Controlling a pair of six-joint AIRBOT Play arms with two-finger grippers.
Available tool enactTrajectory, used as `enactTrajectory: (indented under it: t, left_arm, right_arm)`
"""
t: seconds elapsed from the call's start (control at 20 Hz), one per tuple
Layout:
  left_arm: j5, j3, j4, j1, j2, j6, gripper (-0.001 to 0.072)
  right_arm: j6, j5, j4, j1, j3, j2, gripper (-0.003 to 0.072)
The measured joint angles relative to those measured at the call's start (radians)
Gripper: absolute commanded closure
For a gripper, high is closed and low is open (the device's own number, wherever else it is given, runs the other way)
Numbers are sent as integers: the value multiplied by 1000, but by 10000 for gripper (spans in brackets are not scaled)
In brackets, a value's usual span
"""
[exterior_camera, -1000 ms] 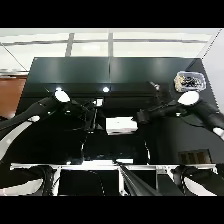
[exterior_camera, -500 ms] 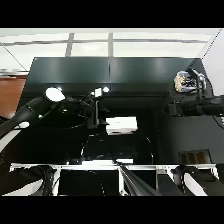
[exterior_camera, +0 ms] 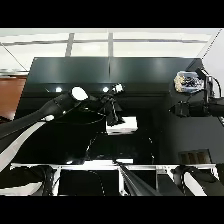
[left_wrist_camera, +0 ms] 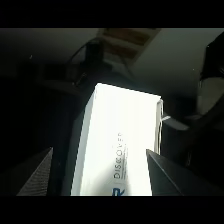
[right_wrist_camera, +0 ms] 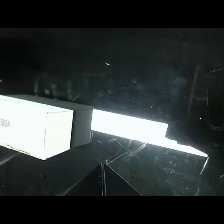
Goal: Fold the box and place the chain.
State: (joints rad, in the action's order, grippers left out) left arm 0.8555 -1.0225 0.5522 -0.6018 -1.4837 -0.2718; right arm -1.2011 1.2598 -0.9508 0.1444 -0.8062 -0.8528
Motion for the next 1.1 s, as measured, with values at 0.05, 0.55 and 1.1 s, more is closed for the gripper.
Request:
enactTrajectory:
  t: [0.05,0.55,1.1]
  left_arm:
    - [10,-9,6,-2,-11,-14,10]
    - [105,-32,127,-53,-40,-50,10]
    - [41,-33,240,-135,-40,-68,9]
  right_arm:
    - [0,0,0,0,0,0,671]
    - [3,-13,-3,1,0,0,671]
    - [4,-15,-3,1,0,0,670]
